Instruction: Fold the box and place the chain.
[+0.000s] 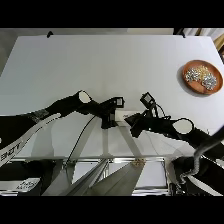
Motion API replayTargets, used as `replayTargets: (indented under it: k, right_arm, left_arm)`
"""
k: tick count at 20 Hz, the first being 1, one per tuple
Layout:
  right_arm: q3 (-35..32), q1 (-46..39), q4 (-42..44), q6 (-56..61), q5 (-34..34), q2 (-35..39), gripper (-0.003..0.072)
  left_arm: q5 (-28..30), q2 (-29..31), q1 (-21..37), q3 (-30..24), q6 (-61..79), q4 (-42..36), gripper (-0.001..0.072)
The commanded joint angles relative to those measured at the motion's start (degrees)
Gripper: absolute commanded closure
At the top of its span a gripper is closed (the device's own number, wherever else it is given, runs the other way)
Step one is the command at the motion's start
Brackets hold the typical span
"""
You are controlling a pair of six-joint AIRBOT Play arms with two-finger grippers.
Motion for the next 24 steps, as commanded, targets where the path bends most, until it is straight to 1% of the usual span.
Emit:
replayTargets:
  k: [1, 6, 10, 15, 18, 19, 21, 23, 24]
  right_arm:
    - [0.04, 0.81, 0.39, -0.31, -1.01, -1.49, 0.0678]
    - [0.04, 0.9, 0.57, -0.35, 1.18, -4.87, 0.0678]
    - [0.02, 1.4, -1.31, -0.09, 1.49, -4.92, 0.0678]
    - [0.24, 1.4, -0.74, 0.13, 1.6, -4.59, 0.0678]
    - [2.56, 1.38, -1.22, 0.44, 1.57, -2.58, 0.0676]
    - [3.67, 1.38, -2.69, 2.16, 1.49, -1.84, 0.0676]
    - [5.66, 0.46, -9.81, 10.4, 1.77, -0.28, 0.0676]
    - [6.82, -2.56, -20.48, 21.49, 3.65, 1.99, 0.0676]
    - [7.5, -4.98, -26.73, 27.47, 6.14, 3.34, 0.0676]
  left_arm:
    - [0.04, 0.04, 0.04, 0.02, -0.02, 0.02, 0.0555]
    - [0.02, 0.04, 0.04, 0.02, -0.02, 0.02, 0.0555]
    - [0.04, 0.04, 0.04, 0.02, -0.02, 0.02, 0.0555]
    - [0.04, 0.04, 0.04, 0.02, -0.02, 0.02, 0.0555]
    - [0.02, 0.04, 0.04, 0.02, -0.02, 0.02, 0.0555]
    - [0.04, 0.04, 0.04, 0.02, -0.02, 0.02, 0.0555]
    - [0.0, 0.04, 0.04, 0.02, -0.02, 0.02, 0.0555]
    - [0.04, 0.04, 0.04, 0.02, -0.02, 0.02, 0.0555]
    - [0.02, 0.04, 0.04, 0.02, -0.02, 0.02, 0.0555]
